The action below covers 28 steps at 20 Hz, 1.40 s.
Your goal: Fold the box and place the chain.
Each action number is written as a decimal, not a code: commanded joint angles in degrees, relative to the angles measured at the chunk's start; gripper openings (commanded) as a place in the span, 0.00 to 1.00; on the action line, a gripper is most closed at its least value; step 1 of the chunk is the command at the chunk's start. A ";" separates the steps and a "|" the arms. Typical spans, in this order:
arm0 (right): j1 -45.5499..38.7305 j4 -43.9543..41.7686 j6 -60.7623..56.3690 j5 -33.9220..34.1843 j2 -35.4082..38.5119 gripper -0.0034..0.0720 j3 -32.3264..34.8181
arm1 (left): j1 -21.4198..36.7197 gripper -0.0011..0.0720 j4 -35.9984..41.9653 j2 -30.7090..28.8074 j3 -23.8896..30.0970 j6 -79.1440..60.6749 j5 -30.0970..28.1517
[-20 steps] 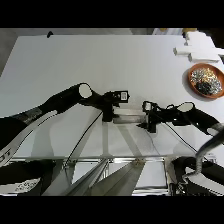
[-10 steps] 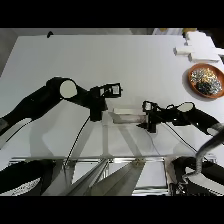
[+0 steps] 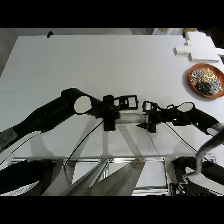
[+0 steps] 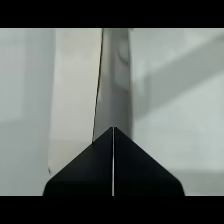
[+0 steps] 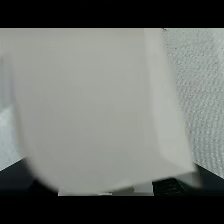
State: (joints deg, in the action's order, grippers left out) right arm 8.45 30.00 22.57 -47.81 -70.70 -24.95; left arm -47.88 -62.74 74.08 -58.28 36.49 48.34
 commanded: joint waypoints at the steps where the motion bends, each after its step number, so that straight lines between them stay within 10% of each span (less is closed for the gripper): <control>1: 0.00 0.00 0.00 0.00 -0.02 0.46 0.02 | -1.05 0.02 4.31 2.80 -0.02 3.87 -16.90; 5: 0.00 0.00 0.00 0.02 -0.02 0.46 0.02 | 1.14 0.03 6.58 8.33 -0.02 13.90 -31.06; 8: 0.00 0.00 0.00 0.00 -0.02 0.46 0.02 | 2.23 0.02 6.58 13.77 -0.02 18.62 -31.39; 14: 0.00 0.00 0.00 0.02 -0.02 0.46 0.02 | 2.97 0.02 2.51 10.58 -0.02 18.99 -22.34; 21: 0.00 0.00 0.00 0.02 -0.02 0.46 0.02 | 7.06 0.02 -10.60 -1.31 0.04 22.88 8.44; 28: 0.00 0.00 0.00 0.02 -0.02 0.46 0.02 | 9.70 0.02 -2.99 1.03 9.11 5.07 3.45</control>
State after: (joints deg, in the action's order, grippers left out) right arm 8.45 30.00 22.57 -47.79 -70.70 -24.95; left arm -39.00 -68.55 74.15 -52.23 50.50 52.90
